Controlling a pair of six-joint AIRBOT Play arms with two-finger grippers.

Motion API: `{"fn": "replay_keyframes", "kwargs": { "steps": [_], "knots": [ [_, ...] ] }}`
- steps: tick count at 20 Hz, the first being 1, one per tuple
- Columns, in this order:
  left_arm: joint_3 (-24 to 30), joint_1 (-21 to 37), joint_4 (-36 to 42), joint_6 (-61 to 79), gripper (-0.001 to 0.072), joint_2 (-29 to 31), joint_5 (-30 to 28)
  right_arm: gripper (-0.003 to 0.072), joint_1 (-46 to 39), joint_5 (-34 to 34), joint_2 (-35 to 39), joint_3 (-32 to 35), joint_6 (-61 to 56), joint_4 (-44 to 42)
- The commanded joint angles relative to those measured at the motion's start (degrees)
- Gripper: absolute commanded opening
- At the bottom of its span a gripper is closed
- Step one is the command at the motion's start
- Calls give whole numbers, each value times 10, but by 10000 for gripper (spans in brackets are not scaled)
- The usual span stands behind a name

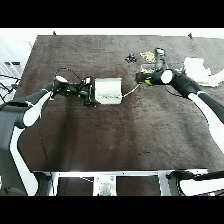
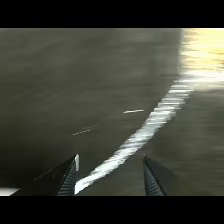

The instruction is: Fold the box and place the chain.

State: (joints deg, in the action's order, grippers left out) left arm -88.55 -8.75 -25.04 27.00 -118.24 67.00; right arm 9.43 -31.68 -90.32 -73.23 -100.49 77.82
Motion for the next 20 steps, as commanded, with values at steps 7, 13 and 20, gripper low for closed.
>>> {"fn": "replay_keyframes", "kwargs": {
  "steps": [7, 13, 20],
  "knots": [
    [0, 0, 0, 0, 530, 0, -1, 493, -58, 10, -163, -112, 37, -95],
    [0, 0, 0, 0, 531, 0, -1, 56, -47, 14, -200, -155, 122, -157],
    [0, 0, 0, 0, 531, 0, -1, 9, -20, -126, -23, -158, 178, -137]
  ]
}}
